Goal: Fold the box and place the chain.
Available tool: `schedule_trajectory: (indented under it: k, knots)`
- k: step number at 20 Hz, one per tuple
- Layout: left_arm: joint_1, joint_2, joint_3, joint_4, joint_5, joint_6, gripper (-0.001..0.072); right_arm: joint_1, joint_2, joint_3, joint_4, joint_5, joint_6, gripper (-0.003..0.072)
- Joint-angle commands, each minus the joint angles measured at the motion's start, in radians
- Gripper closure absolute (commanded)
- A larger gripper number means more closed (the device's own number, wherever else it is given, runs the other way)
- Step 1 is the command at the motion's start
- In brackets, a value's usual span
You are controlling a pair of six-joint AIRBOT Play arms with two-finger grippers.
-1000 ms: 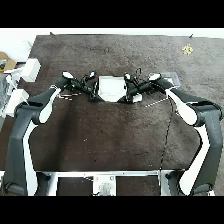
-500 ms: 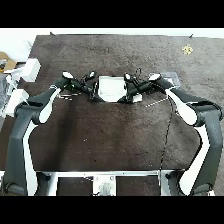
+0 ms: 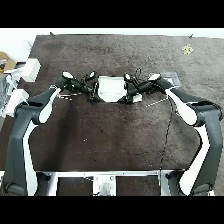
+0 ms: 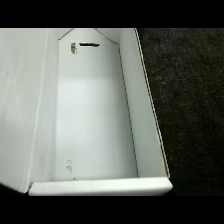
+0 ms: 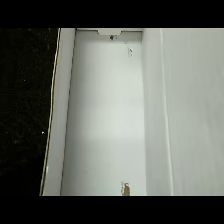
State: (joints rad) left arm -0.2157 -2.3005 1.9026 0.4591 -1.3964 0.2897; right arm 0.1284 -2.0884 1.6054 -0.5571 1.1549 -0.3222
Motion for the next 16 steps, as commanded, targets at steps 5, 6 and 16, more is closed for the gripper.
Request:
schedule_trajectory:
  k: [5, 6, 16]
  knots:
    - [-0.012, -0.002, 0.0, 0.023, 0.002, 0.0, 0.0302, -0.001, 0.001, 0.001, 0.002, -0.018, 0.0, 0.0209]
    - [-0.012, -0.002, 0.0, 0.023, 0.002, 0.0, 0.0302, -0.001, 0.004, 0.001, 0.0, -0.019, 0.0, 0.0]
    - [-0.012, -0.002, 0.0, 0.028, 0.019, 0.0, 0.0302, -0.001, 0.098, 0.0, -0.162, 0.001, 0.035, 0.0]
